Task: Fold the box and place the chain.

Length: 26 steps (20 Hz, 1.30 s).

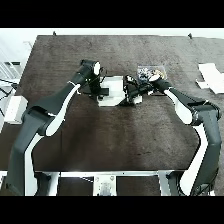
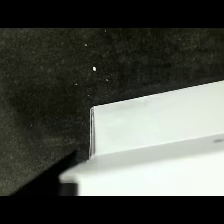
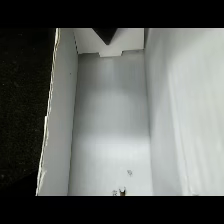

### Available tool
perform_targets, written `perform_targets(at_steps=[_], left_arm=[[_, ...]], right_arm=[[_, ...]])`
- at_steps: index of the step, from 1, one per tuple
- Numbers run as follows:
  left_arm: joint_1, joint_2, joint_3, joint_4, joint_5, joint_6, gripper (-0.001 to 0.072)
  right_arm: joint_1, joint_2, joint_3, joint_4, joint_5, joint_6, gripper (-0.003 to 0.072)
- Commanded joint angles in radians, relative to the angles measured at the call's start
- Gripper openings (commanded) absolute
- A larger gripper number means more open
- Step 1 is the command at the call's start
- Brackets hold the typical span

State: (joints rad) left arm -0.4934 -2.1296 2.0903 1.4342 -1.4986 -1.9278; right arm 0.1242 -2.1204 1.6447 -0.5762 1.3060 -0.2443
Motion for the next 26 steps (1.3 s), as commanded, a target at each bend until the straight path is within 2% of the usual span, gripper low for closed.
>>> perform_targets(at_steps=[1, 2, 3, 4, 5, 6, 9, 10, 11, 12, 18, 19, 20, 26], left_arm=[[0.000, 0.000, 0.001, -0.024, 0.003, 0.020, 0.0266], [0.000, -0.001, 0.001, -0.029, 0.006, 0.025, 0.0236], [0.000, -0.001, 0.001, -0.033, 0.002, 0.031, 0.0167], [0.000, -0.001, 0.001, -0.034, -0.003, 0.035, 0.0168], [0.000, -0.001, 0.001, -0.034, -0.006, 0.044, 0.0049], [0.000, -0.001, 0.001, -0.035, -0.006, 0.053, 0.0021], [0.000, 0.000, 0.001, -0.036, 0.000, 0.055, 0.0022], [0.000, 0.000, 0.001, -0.039, 0.008, 0.055, 0.0095], [0.000, 0.002, 0.001, -0.043, 0.018, 0.053, 0.0362], [0.000, 0.005, 0.001, -0.043, 0.025, 0.053, 0.0445], [0.001, 0.023, 0.001, -0.038, 0.005, 0.080, 0.0456], [0.001, 0.033, 0.002, -0.027, 0.000, 0.084, 0.0620], [0.001, 0.051, -0.001, -0.008, -0.013, 0.085, 0.0716], [0.014, 0.187, -0.010, 0.030, -0.028, 0.163, 0.0717]], right_arm=[[0.001, -0.001, 0.000, 0.000, 0.000, 0.000, 0.0594], [0.001, -0.001, 0.000, 0.000, 0.000, 0.000, 0.0595], [0.001, -0.001, 0.000, 0.000, 0.000, 0.000, 0.0595], [0.001, -0.001, 0.000, 0.000, 0.000, 0.000, 0.0595], [0.001, -0.001, 0.000, 0.000, 0.000, 0.000, 0.0595], [0.001, -0.001, 0.000, 0.000, 0.000, 0.000, 0.0595], [0.001, -0.001, 0.000, 0.000, 0.000, 0.000, 0.0595], [0.001, -0.001, 0.000, 0.000, 0.000, 0.000, 0.0595], [0.001, -0.001, 0.000, 0.000, 0.000, 0.000, 0.0595], [0.001, -0.001, 0.000, 0.000, 0.000, 0.000, 0.0595], [0.001, -0.001, 0.000, 0.000, 0.000, 0.000, 0.0595], [0.001, -0.001, 0.000, 0.000, 0.000, 0.000, 0.0595], [0.001, -0.001, 0.000, 0.000, 0.000, 0.000, 0.0595], [0.001, -0.001, 0.000, 0.000, 0.000, 0.000, 0.0595]])
